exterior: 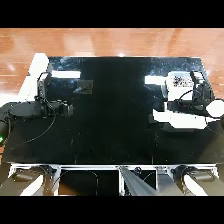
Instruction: Fold the box and place the chain.
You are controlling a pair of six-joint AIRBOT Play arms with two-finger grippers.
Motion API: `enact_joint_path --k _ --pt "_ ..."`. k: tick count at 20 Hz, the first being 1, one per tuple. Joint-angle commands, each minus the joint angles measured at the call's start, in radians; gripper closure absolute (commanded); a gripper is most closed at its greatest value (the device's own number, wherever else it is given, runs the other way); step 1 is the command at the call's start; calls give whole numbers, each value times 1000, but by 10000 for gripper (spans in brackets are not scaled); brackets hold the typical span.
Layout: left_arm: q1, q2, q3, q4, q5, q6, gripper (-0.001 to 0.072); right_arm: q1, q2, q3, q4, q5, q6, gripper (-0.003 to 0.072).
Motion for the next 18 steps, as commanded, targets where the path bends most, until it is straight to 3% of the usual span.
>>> enact_joint_path --k 1,12,18 --pt "0 -1 0 0 -2 0 686 1 1 0 0 0 0 648" --pt "0 -1 0 -7 -1 0 686 1 1 0 1 -2 0 648" --pt "0 -1 0 -7 -2 0 686 1 1 0 0 -75 0 648"
